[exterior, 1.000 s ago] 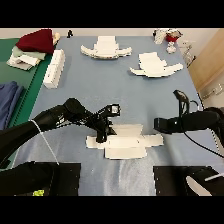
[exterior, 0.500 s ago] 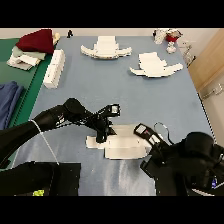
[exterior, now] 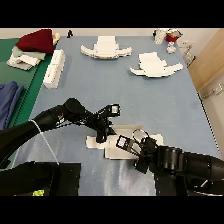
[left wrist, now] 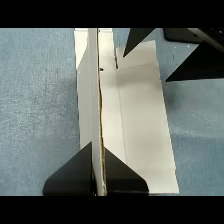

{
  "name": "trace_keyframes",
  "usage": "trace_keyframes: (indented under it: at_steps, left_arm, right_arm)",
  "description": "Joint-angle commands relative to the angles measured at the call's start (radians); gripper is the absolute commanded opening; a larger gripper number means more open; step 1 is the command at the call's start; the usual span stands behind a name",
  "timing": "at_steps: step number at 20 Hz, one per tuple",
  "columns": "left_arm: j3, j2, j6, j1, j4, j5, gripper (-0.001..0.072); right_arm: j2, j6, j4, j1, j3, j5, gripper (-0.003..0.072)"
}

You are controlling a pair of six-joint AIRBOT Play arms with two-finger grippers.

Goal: Fold the box.

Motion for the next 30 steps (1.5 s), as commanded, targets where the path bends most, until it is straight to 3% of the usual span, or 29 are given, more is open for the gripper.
trace_keyframes:
  at_steps: [1,3,8,20,25,30]
  left_arm:
    - [0.0,0.0,0.0,0.0,0.0,0.0,0.0016]
    - [0.0,0.0,0.0,0.0,0.0,0.0,0.0015]
    - [0.0,0.0,0.0,0.0,0.0,0.0,0.0015]
    - [0.0,0.0,0.0,0.0,0.0,0.0,0.0016]
    - [0.0,0.0,0.0,0.0,0.0,0.0,0.0016]
    - [0.0,0.0,0.0,0.0,0.0,0.0,0.0015]
  right_arm:
    - [-0.046,0.129,-0.118,0.009,0.008,0.059,0.07]
    - [-0.029,0.136,-0.12,0.009,0.021,0.041,0.0701]
    - [0.0,0.371,-0.23,-0.015,0.021,-0.011,0.0702]
    - [0.101,0.181,-0.203,-0.079,0.015,0.008,0.072]
    - [0.101,-0.288,0.073,-0.298,-0.001,0.125,0.072]
    - [0.1,-1.1,0.635,-0.617,-0.033,0.177,0.072]
